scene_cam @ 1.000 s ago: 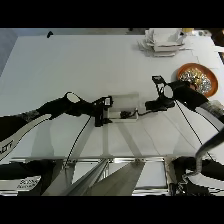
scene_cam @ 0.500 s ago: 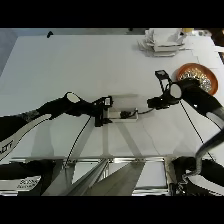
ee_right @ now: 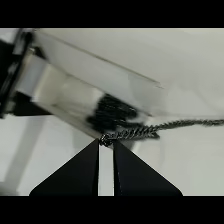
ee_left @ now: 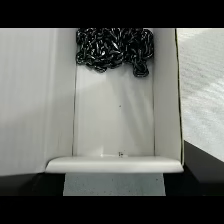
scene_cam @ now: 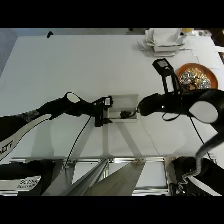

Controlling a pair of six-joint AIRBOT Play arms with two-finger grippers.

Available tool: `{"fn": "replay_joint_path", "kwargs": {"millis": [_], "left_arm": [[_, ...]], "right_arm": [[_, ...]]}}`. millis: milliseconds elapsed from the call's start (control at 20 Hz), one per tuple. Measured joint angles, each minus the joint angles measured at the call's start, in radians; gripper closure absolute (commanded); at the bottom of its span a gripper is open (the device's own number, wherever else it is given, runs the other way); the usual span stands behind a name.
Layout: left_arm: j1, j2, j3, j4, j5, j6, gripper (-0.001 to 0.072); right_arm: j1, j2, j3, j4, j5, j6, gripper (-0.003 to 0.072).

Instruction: Fold the box and place the chain.

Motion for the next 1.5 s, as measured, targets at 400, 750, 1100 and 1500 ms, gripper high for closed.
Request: {"fn": "replay_joint_path", "kwargs": {"millis": [400,750,1100,1500], "left_arm": [[0.000,0.000,0.000,0.000,0.000,0.000,0.0555],[0.000,0.000,0.000,0.000,0.000,0.000,0.0555],[0.000,0.000,0.000,0.000,0.000,0.000,0.0555],[0.000,0.000,0.000,0.000,0.000,0.000,0.0555]], "right_arm": [[0.135,-0.057,0.000,0.022,-0.140,0.060,0.0670],[0.143,-0.193,0.004,0.023,-0.158,0.062,0.0477],[-0.034,-0.149,0.110,-0.053,-0.115,-0.003,0.0534],[-0.381,-0.319,0.135,-0.151,0.009,-0.013,0.0255]]}}
